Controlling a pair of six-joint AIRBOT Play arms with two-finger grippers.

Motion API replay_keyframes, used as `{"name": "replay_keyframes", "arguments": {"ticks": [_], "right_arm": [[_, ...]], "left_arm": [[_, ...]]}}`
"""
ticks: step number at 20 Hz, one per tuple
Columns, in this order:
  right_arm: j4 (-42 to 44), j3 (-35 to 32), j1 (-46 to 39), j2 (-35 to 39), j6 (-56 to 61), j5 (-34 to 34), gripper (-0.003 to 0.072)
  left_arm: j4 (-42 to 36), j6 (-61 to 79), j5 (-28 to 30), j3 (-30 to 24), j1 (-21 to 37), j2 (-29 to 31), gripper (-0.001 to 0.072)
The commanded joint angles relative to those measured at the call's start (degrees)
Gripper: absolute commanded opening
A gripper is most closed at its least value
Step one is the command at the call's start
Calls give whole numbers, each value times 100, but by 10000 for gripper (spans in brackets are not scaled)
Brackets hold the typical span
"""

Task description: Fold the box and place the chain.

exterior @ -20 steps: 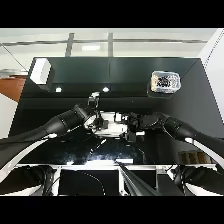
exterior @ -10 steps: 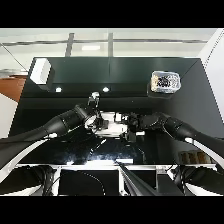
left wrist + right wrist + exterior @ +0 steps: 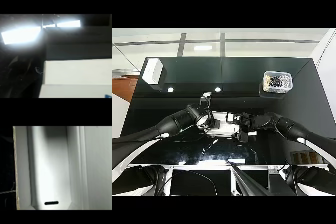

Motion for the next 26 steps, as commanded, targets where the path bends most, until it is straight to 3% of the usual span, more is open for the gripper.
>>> {"name": "replay_keyframes", "arguments": {"ticks": [1, 4, 10, 12, 13, 16, 19, 20, 21, 26], "right_arm": [[4, 0, -2, 0, 2, 4, 535], [4, 0, -2, 0, 2, 4, 535], [4, -2, -2, 0, 2, 2, 535], [4, 0, -2, 0, 4, 2, 536], [4, 0, -2, 0, 2, 2, 536], [4, -2, -2, 0, 2, 4, 536], [4, -2, -2, 0, 2, 2, 535], [4, 0, -2, 0, 4, 2, 536], [4, 0, -2, 0, 2, 2, 535], [4, 0, -2, 0, 4, 2, 535]], "left_arm": [[-20, 4, -20, 7, -7, -4, 91], [-24, 4, -31, 7, -31, -4, 26], [-22, 4, -48, 7, -26, -4, 32], [-22, 4, -72, 7, -26, -4, 112], [-22, 4, -94, 7, -26, -4, 117], [-20, 2, -151, 7, -26, -4, 290], [-22, 2, -153, 7, -26, -2, 299], [-22, 2, -155, 7, -26, -2, 403], [-22, -2, -157, 9, -26, -2, 565], [0, 0, -219, 173, -24, -4, 578]]}}
